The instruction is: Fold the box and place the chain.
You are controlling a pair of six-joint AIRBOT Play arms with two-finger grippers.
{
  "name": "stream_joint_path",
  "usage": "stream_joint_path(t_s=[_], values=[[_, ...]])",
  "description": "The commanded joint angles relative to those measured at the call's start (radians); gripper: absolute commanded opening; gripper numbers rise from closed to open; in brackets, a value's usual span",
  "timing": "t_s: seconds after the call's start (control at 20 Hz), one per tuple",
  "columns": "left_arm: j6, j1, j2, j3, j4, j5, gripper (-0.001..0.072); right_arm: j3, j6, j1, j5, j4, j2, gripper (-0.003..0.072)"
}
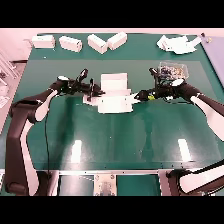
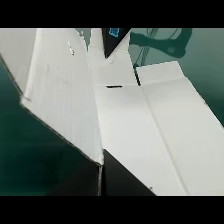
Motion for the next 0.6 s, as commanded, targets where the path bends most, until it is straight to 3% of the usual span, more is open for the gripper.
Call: stream_joint_path(t_s=[0.0,0.2,0.55], values=[[0.044,0.001,-0.004,-0.001,0.002,0.01,0.0018,0.0,0.007,0.0,-0.01,-0.009,-0.004,0.001],[0.028,0.001,-0.004,-0.001,0.053,-0.008,0.0019,-0.02,-0.028,0.04,-0.009,0.017,-0.002,0.0009],[0.028,0.001,-0.004,-0.001,0.054,-0.039,0.002,-0.024,-0.027,-0.016,-0.031,0.017,-0.002,0.0011]])
